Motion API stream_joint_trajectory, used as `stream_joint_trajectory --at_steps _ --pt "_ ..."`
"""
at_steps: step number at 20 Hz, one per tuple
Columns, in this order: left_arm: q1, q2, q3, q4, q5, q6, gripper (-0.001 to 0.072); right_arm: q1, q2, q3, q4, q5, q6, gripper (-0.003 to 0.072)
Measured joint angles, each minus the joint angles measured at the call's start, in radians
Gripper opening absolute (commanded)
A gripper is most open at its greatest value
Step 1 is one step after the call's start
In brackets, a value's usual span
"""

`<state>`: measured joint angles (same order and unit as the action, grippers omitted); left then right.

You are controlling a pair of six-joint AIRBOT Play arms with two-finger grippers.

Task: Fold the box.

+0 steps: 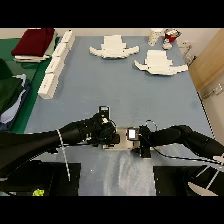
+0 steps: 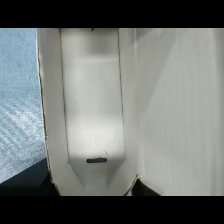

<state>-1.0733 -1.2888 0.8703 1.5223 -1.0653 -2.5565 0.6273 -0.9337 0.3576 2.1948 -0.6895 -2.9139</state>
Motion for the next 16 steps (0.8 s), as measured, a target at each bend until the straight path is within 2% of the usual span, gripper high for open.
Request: stream_joint_trajectory --at_steps 2,3,12,13,14,16 --pt "0.0 -0.006 0.0 0.001 0.008 -0.003 0.02 0.0 0.0 0.0 0.0 0.0 0.0 0.0513" --pt "0.0 -0.008 0.0 0.002 0.01 -0.006 0.0014 0.0 0.0 0.0 0.0 0.0 0.0 0.0513" --pt "-0.005 -0.012 0.001 0.013 0.015 -0.028 0.0018 0.0 0.0 0.0 0.0 0.0 0.0 0.0513" --pt "-0.006 -0.012 0.001 0.012 0.015 -0.029 0.0053 0.0 0.0 0.0 0.0 0.0 0.0 0.0513" --pt "-0.006 -0.012 0.001 0.011 0.015 -0.029 0.0247 0.0 0.0 0.0 0.0 0.0 0.0 0.0513" --pt "-0.006 -0.013 0.0 0.01 0.009 -0.029 0.0275 0.0 0.0 0.0 0.0 0.0 0.0 0.0513"
